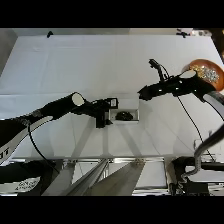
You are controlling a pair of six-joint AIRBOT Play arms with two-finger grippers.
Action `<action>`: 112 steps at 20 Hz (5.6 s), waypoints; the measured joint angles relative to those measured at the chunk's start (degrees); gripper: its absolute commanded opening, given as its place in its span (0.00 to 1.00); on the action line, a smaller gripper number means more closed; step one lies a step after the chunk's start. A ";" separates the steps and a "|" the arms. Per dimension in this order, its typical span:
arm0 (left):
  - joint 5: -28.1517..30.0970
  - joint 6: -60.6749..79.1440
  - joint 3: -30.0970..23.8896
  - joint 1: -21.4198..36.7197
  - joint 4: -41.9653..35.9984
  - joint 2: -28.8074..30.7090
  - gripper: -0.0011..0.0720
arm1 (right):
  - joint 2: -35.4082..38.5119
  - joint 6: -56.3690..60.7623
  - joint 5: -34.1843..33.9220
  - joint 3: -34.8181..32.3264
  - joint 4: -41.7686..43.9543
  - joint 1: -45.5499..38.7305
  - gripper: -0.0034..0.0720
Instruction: Fold the box and place the chain.
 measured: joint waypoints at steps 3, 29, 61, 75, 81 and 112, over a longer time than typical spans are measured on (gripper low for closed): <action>0.00 0.00 0.00 0.00 -0.02 0.00 0.31 | 0.26 -3.10 0.33 0.11 -1.84 2.95 0.07; 0.00 -0.02 0.00 0.00 -0.04 0.00 0.31 | 13.51 -3.89 -1.60 0.22 -32.92 19.15 0.44; 0.00 -0.02 0.00 0.00 -0.07 0.00 0.31 | 21.75 11.17 -15.34 -6.08 -42.49 28.26 0.33; 0.00 -0.02 0.00 0.00 -0.04 0.00 0.31 | 22.51 13.00 -13.99 -8.96 -42.03 32.72 0.49; 0.00 -0.11 0.00 0.00 -0.07 0.00 0.31 | 26.34 15.26 -21.49 -13.68 -44.41 33.07 0.50; 0.00 0.00 0.00 0.00 -0.04 0.00 0.31 | 30.05 20.04 -38.69 -21.86 -46.01 34.69 0.36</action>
